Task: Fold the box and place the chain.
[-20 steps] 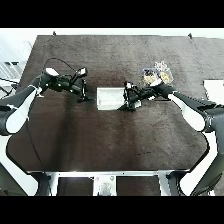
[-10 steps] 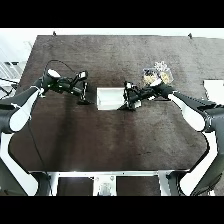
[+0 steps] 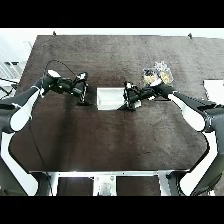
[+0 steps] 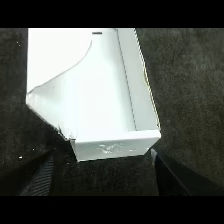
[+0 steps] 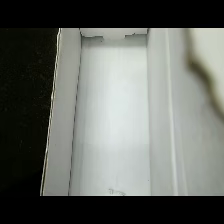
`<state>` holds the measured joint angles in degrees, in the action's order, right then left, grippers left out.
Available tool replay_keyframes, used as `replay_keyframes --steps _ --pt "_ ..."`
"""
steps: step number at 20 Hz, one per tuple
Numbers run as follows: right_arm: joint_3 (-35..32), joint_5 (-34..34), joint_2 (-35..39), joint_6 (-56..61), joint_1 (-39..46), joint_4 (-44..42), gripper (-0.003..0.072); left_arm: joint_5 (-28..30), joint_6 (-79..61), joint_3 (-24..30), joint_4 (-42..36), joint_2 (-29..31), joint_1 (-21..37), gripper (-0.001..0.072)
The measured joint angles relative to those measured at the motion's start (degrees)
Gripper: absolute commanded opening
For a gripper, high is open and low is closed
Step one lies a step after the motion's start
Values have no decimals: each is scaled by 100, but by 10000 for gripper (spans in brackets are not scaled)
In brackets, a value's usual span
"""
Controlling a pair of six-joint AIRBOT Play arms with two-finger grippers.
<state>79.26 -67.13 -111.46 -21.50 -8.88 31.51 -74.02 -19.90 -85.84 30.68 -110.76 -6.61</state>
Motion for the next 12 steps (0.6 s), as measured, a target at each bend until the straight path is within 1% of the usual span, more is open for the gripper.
replay_keyframes --steps 4,12 --pt "0 0 0 0 0 -2 585 -35 -105 0 -105 -74 -11 720" --pt "0 -2 0 -2 4 2 585 79 -249 0 105 -101 -225 720"
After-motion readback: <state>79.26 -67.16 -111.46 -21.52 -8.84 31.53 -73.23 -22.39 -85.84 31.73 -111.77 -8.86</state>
